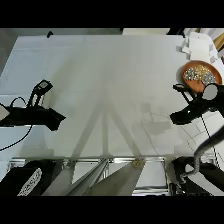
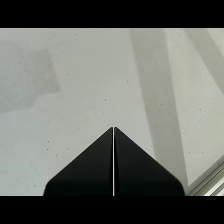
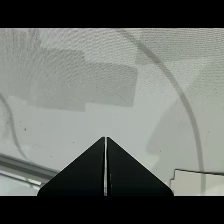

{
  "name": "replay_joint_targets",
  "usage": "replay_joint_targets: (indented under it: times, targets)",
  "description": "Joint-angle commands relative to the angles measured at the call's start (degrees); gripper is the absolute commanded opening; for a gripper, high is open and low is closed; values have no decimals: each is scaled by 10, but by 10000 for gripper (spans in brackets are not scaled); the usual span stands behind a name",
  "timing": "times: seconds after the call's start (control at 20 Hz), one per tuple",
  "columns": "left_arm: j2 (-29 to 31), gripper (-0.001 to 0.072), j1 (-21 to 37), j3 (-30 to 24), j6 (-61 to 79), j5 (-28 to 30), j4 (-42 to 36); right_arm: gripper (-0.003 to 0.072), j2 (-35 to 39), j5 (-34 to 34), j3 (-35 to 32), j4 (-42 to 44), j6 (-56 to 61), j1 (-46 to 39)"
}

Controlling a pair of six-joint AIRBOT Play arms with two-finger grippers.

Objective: Fold the box and place the chain.

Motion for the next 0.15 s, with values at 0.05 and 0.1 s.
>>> replay_joint_targets:
  times: [0.05,0.1]
  targets:
    - [0,13,0,0,0,0,0,17,0,0,0,0,0,0]
    - [0,13,0,0,0,0,0,17,0,0,0,0,0,0]
